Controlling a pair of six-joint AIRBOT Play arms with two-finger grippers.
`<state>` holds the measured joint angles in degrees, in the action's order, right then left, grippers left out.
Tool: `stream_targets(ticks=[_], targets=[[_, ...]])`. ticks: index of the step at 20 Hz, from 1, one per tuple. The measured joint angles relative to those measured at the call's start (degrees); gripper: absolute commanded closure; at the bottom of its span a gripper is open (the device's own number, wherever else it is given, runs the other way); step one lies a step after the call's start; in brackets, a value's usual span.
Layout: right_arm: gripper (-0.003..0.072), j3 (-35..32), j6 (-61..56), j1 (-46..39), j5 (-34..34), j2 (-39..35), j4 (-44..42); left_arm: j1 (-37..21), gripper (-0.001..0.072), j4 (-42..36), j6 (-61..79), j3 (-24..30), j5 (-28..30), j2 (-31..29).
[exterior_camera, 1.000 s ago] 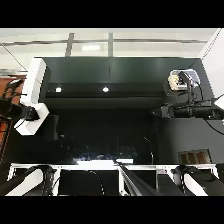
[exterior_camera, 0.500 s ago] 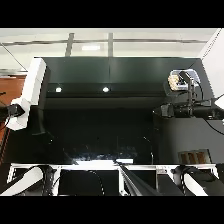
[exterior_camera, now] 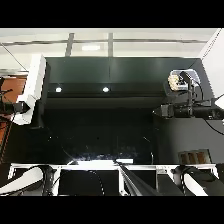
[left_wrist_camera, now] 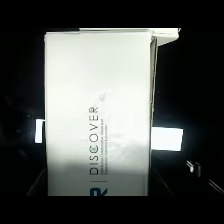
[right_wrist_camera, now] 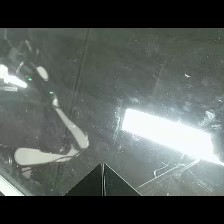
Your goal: Fold the box and place the chain.
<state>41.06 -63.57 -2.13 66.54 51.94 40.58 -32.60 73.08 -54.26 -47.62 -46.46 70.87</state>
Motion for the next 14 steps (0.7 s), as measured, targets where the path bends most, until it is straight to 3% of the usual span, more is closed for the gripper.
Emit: stream_targets(ticks=[1, 5, 8, 9, 10, 11, 12, 14], targets=[[0.0669, 0.00, -0.15, 0.00, -0.02, 0.00, 0.00, 0.04, -0.0003, -0.33, 0.13, 0.00, 0.17, 0.09], [0.0669, 0.09, -0.37, 0.00, -0.04, 0.00, -0.15, 0.07, -0.0002, -0.50, -2.38, -1.31, -0.85, -0.68], [0.0669, 1.53, -0.46, 0.00, -0.04, 0.02, -0.81, 0.17, 0.0011, -0.72, -6.67, -5.20, -4.68, -2.45], [0.0669, 2.71, -0.48, 0.00, 0.07, 0.02, -0.63, 0.31, 0.0080, -1.18, -7.93, -7.08, -6.69, -3.28], [0.0669, 4.13, -0.50, 0.00, 0.28, 0.02, -0.31, 0.50, 0.0262, -1.81, -9.29, -8.94, -8.35, -4.13], [0.0669, 5.95, -0.52, 0.00, 0.76, 0.02, 0.37, 0.68, 0.0606, -2.89, -11.06, -10.88, -9.88, -5.20], [0.0671, 7.89, -0.52, 0.00, 1.55, 0.02, 1.31, 0.90, 0.0683, -4.07, -12.66, -12.37, -11.65, -6.34], [0.0673, 10.97, 0.87, 0.22, 2.64, -0.52, 3.21, 1.70, 0.0686, -8.02, -14.84, -14.29, -14.82, -9.57]])
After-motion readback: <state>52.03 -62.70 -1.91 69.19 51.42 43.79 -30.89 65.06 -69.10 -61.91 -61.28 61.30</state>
